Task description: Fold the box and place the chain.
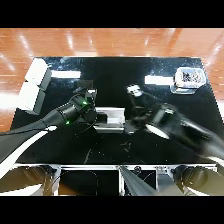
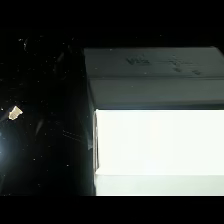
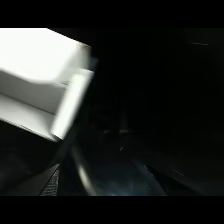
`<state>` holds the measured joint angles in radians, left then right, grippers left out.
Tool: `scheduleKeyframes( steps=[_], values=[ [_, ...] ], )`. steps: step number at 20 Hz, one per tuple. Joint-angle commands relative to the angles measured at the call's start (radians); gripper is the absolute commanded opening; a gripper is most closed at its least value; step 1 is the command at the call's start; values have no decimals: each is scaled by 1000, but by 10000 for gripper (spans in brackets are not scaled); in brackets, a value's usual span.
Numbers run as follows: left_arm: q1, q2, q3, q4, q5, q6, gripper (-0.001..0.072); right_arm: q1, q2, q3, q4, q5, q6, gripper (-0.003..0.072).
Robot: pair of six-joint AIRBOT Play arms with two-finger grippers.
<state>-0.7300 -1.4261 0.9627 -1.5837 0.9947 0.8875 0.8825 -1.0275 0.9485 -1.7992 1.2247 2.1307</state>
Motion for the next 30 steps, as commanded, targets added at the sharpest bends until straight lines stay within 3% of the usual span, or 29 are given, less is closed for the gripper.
scheduleKeyframes(
  steps=[1,3,5,7,10,14,19,28,29,30],
  values=[
    [-1,0,0,-8,-2,1,27,-81,223,-47,-252,130,93,618],
    [-1,0,0,-9,-2,1,27,-284,245,-46,-360,95,77,618],
    [0,0,0,-8,-5,1,27,-588,207,-46,-307,-108,11,617],
    [0,0,0,-9,-4,2,27,-895,109,-21,-143,-334,-82,617],
    [0,0,0,-14,-5,2,27,-1171,-166,135,158,-406,-300,617],
    [1,0,0,-2,-5,2,27,-1228,-558,463,230,-301,-354,617],
    [1,0,0,-2,-5,1,27,-1228,-787,732,249,-278,-327,616],
    [2,0,0,8,-46,-2,27,-1228,-925,829,243,-310,-281,615],
    [2,0,0,8,-46,-2,27,-1228,-935,829,234,-312,-273,607],
    [2,0,0,8,-45,-2,27,-1228,-942,829,222,-313,-262,544]
  ],
)
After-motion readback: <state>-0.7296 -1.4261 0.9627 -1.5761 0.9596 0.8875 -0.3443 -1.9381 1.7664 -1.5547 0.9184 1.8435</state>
